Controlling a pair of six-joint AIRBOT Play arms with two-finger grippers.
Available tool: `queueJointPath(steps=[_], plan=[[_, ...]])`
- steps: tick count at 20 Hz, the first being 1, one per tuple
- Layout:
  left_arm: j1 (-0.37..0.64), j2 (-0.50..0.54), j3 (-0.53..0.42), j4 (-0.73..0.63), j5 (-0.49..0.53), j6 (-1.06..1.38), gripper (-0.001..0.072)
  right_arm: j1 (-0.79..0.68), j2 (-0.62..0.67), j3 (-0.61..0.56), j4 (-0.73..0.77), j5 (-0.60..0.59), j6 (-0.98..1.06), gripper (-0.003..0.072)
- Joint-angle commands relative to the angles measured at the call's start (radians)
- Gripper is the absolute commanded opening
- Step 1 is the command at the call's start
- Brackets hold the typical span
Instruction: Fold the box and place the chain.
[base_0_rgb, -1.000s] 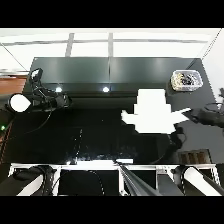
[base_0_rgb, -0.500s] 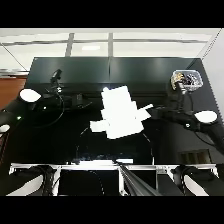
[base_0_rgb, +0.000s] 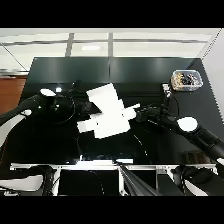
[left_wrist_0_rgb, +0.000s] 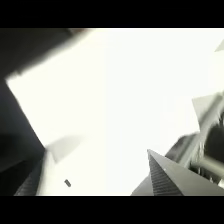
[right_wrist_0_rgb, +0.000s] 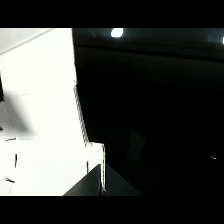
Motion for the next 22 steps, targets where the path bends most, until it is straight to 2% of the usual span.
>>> queueJointPath(steps=[1, 4, 10, 12, 14, 16, 17, 18, 20, 21, 22], plan=[[0.001, -0.064, 0.011, -0.022, -0.119, 0.220, 0.0693, 0.013, 0.000, 0.000, -0.008, -0.033, 0.006, 0.0025], [0.001, -0.108, 0.066, -0.019, -0.134, 0.262, 0.0691, 0.013, 0.000, 0.000, -0.011, -0.015, 0.006, 0.0025], [0.001, -0.254, 0.289, 0.060, -0.380, 0.253, 0.0690, 0.013, 0.000, 0.000, -0.011, 0.042, 0.006, 0.0025], [-0.001, -0.263, 0.323, 0.134, -0.385, 0.232, 0.0688, 0.013, 0.000, 0.000, -0.011, 0.052, 0.006, 0.0026], [0.000, -0.263, 0.337, 0.172, -0.384, 0.234, 0.0655, 0.013, 0.000, 0.000, -0.011, 0.052, 0.006, 0.0025], [-0.003, -0.264, 0.340, 0.180, -0.391, 0.256, 0.0581, 0.013, 0.000, 0.000, -0.011, 0.053, 0.006, 0.0025], [-0.013, -0.265, 0.340, 0.188, -0.400, 0.267, 0.0445, 0.013, 0.000, 0.000, -0.011, 0.054, 0.006, 0.0025], [-0.025, -0.265, 0.340, 0.204, -0.402, 0.271, 0.0424, 0.013, 0.000, 0.000, -0.011, 0.053, 0.006, 0.0025], [-0.040, -0.265, 0.340, 0.241, -0.397, 0.286, 0.0109, 0.013, 0.000, 0.000, -0.011, 0.053, 0.006, 0.0026], [-0.043, -0.265, 0.340, 0.243, -0.390, 0.286, 0.0030, 0.013, 0.000, 0.000, -0.006, 0.055, 0.006, 0.0026], [-0.043, -0.265, 0.340, 0.243, -0.390, 0.286, 0.0031, 0.013, 0.000, 0.000, -0.007, 0.058, 0.006, 0.0029]])
